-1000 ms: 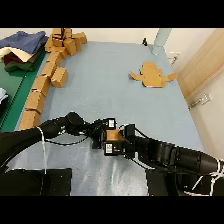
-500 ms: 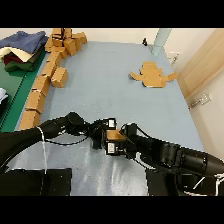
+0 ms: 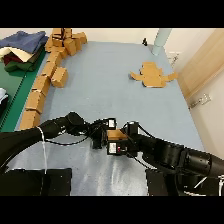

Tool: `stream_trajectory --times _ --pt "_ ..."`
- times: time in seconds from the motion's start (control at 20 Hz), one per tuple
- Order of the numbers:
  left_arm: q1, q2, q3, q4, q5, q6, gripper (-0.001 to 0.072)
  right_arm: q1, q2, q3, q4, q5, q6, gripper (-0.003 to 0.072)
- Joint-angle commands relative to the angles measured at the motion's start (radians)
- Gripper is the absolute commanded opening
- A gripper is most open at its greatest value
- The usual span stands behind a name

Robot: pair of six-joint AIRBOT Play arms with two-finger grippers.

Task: Fold the box.

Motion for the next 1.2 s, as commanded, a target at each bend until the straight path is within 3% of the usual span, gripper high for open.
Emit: stream_trajectory --times 0.0,0.55,0.65,1.05,1.15 --pt "-0.001 0.000 0.000 0.000 0.000 0.000 0.0525 0.000 0.004 0.001 -0.023 0.012 0.000 0.0399" --pt "-0.001 0.000 0.000 0.000 0.000 0.000 0.0525 -0.001 0.006 0.009 -0.029 0.022 0.000 0.0398" --pt "-0.001 0.000 0.000 0.000 0.000 0.000 0.0524 -0.001 0.003 0.009 -0.029 0.021 0.000 0.0272" --pt "-0.001 0.000 0.000 0.000 0.000 0.000 0.0525 -0.001 0.002 0.007 -0.016 0.002 0.000 0.0270" --pt "-0.001 0.000 0.000 0.000 0.000 0.000 0.0525 -0.001 0.002 0.007 0.004 -0.001 0.000 0.0206"
